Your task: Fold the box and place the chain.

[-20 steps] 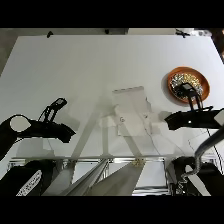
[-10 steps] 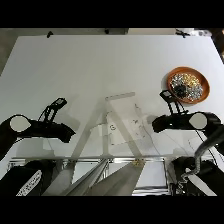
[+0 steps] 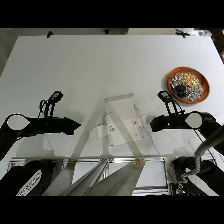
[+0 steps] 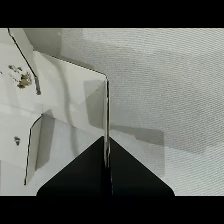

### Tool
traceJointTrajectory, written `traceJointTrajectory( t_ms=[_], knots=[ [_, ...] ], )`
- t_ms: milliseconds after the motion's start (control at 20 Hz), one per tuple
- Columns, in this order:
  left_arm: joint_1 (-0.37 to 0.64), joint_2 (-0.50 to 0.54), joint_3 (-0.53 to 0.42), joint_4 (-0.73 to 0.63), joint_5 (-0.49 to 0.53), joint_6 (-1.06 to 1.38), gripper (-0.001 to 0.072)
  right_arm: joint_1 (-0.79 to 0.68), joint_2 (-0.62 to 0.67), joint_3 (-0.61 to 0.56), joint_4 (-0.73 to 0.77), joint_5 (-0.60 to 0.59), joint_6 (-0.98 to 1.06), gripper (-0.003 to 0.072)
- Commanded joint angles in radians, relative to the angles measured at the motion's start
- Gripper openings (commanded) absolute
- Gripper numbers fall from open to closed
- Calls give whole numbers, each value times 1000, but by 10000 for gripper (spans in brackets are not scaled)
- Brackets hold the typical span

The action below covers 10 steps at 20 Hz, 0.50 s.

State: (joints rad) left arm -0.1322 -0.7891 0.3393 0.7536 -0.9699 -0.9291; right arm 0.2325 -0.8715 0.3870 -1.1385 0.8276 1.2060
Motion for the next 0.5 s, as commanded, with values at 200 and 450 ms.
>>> traceJointTrajectory(
  t_ms=[200,450],
  knots=[
    [-16,-96,23,-499,59,485,152,1,-2,0,40,-6,1,13],
    [-143,-412,199,-522,0,708,251,1,-2,0,49,-5,1,13]
  ],
)
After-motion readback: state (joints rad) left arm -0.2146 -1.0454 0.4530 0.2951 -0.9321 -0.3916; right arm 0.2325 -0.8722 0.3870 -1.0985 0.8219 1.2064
